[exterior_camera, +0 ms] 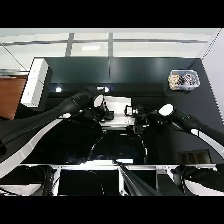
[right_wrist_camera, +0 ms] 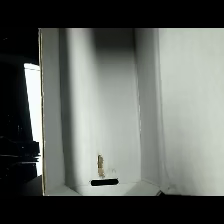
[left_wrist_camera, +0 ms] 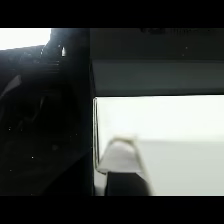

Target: Fold the box and place the chain.

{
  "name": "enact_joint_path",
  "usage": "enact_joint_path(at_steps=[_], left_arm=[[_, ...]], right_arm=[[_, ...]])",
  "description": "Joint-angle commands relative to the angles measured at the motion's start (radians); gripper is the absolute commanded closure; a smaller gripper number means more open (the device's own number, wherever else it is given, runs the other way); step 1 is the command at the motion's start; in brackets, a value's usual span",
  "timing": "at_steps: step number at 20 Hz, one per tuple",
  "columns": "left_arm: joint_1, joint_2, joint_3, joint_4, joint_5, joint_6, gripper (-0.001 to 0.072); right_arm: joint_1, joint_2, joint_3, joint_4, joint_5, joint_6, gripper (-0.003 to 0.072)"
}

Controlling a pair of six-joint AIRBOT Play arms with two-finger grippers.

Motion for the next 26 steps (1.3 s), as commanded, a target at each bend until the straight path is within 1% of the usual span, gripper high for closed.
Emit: enact_joint_path(at_steps=[1, 2, 3, 5, 7, 8, 10, 14, 16, 17, 18, 20, 21, 22, 24, 26], left_arm=[[0.001, 0.000, 0.000, 0.000, 0.002, -0.005, 0.0687], [0.001, 0.000, 0.000, 0.001, 0.002, -0.005, 0.0687], [0.002, 0.000, 0.000, 0.001, 0.002, -0.005, 0.0687], [0.002, 0.000, 0.000, 0.005, -0.008, -0.005, 0.0687], [0.003, 0.000, 0.001, 0.004, -0.008, -0.005, 0.0687], [0.003, 0.000, 0.001, 0.005, -0.008, -0.005, 0.0687], [0.003, 0.000, 0.001, 0.004, -0.008, -0.005, 0.0687], [0.003, 0.000, 0.001, 0.003, -0.008, -0.004, 0.0686], [0.003, 0.000, 0.001, 0.003, -0.009, -0.004, 0.0686], [0.003, 0.000, 0.001, 0.003, -0.011, -0.004, 0.0686], [0.003, 0.000, 0.001, 0.004, -0.013, -0.003, 0.0686], [0.003, 0.000, 0.001, 0.004, -0.013, -0.004, 0.0686], [0.003, 0.000, 0.001, 0.003, -0.012, -0.004, 0.0686], [0.003, 0.000, 0.001, 0.003, -0.013, -0.003, 0.0686], [0.003, 0.000, 0.001, 0.003, -0.013, -0.004, 0.0685], [0.003, 0.000, 0.001, 0.003, -0.013, -0.004, 0.0685]], right_arm=[[0.000, 0.000, 0.000, 0.000, -0.003, 0.021, 0.0308], [0.000, 0.000, 0.000, 0.001, -0.016, 0.047, 0.0085], [0.000, 0.007, 0.000, -0.004, -0.014, 0.049, 0.0008], [-0.001, 0.055, 0.001, -0.055, -0.011, 0.069, 0.0008], [-0.002, 0.119, 0.001, -0.142, -0.006, 0.116, 0.0009], [-0.009, 0.142, 0.001, -0.176, 0.014, 0.132, 0.0009], [-0.024, 0.149, 0.000, -0.183, 0.064, 0.134, 0.0010], [-0.023, 0.126, 0.000, -0.175, 0.066, 0.069, 0.0009], [-0.016, 0.111, 0.000, -0.167, 0.072, 0.069, 0.0010], [-0.010, 0.109, 0.000, -0.160, 0.076, 0.070, 0.0020], [-0.008, 0.109, 0.000, -0.150, 0.077, 0.070, 0.0157], [-0.008, 0.109, 0.000, -0.128, 0.076, 0.070, 0.0274], [-0.008, 0.109, 0.000, -0.110, 0.076, 0.077, 0.0480], [-0.006, 0.109, 0.000, -0.083, 0.076, 0.085, 0.0498], [0.002, 0.104, 0.000, -0.011, 0.058, 0.086, 0.0498], [0.011, 0.079, 0.000, 0.098, 0.026, 0.085, 0.0498]])
